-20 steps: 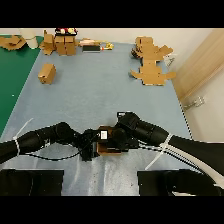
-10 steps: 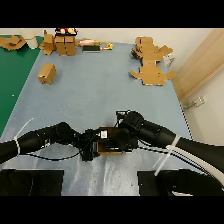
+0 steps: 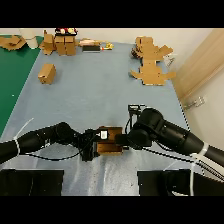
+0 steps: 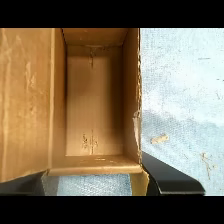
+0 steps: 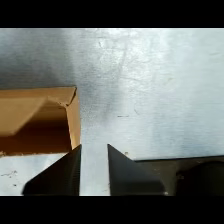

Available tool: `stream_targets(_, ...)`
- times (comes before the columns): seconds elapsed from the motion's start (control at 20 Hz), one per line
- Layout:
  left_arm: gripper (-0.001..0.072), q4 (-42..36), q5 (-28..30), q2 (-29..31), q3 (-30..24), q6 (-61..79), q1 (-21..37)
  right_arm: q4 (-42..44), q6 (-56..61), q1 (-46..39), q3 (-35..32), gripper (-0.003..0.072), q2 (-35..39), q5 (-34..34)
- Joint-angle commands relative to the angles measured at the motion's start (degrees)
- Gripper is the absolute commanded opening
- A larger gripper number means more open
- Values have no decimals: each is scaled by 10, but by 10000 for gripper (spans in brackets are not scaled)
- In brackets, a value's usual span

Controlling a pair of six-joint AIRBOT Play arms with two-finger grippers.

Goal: Fold the box.

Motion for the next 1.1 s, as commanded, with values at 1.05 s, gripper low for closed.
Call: stream_targets(1.05,345,0,-1,0,0,0,0,657,-1006,-346,-117,1,-145,158)
